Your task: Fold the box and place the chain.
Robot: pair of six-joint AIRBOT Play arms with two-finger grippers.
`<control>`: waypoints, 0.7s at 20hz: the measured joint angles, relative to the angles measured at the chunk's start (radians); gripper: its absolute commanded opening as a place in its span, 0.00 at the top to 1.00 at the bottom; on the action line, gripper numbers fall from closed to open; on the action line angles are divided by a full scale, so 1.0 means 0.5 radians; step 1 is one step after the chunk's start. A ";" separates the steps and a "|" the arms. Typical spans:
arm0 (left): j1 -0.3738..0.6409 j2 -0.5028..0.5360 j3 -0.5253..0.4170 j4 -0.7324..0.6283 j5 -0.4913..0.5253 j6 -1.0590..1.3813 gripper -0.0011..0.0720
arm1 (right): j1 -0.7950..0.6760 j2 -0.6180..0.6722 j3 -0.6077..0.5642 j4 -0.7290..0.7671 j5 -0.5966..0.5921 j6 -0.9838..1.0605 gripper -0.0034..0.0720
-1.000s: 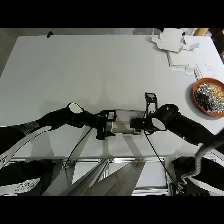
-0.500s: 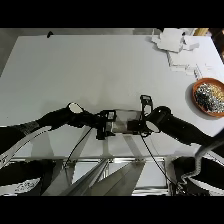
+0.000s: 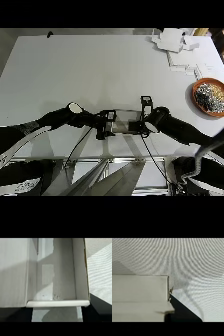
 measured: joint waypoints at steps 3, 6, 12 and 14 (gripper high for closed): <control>0.000 0.000 0.000 0.000 0.001 0.000 0.70 | 0.002 -0.001 0.000 0.021 -0.028 -0.011 0.63; 0.000 0.000 0.000 -0.001 0.001 0.000 0.70 | 0.002 0.002 0.000 0.002 -0.019 -0.013 0.63; 0.000 0.000 0.000 -0.002 0.002 -0.001 0.70 | 0.002 0.002 0.001 -0.084 -0.005 -0.014 0.64; 0.000 0.000 0.000 -0.002 0.002 -0.001 0.70 | 0.002 0.002 0.001 -0.096 0.008 -0.014 0.64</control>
